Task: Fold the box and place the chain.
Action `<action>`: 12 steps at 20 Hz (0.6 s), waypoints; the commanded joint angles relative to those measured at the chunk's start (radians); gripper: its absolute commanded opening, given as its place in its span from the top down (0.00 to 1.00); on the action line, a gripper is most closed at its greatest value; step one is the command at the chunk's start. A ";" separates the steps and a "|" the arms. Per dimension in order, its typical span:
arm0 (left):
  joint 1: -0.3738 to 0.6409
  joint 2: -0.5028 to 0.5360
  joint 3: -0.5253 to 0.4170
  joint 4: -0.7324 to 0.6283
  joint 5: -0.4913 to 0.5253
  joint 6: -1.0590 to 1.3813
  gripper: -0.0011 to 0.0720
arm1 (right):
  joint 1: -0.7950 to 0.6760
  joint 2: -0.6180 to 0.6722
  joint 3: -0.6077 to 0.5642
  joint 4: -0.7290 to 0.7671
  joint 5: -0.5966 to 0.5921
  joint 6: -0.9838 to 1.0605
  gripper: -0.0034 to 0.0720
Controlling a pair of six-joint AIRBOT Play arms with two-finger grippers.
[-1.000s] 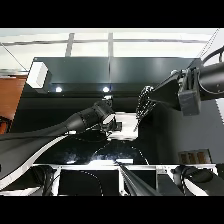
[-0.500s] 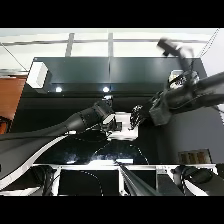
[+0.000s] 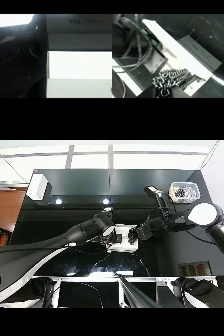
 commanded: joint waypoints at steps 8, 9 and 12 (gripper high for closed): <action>0.000 0.000 0.000 0.000 0.004 0.000 0.95 | 0.026 -0.001 -0.026 0.013 -0.051 0.003 0.52; 0.000 0.000 -0.001 0.000 0.004 0.000 0.95 | 0.014 0.002 -0.022 -0.015 -0.045 0.014 0.52; 0.000 0.000 -0.001 0.000 0.004 0.000 0.95 | -0.076 0.037 -0.009 -0.129 0.014 0.063 0.55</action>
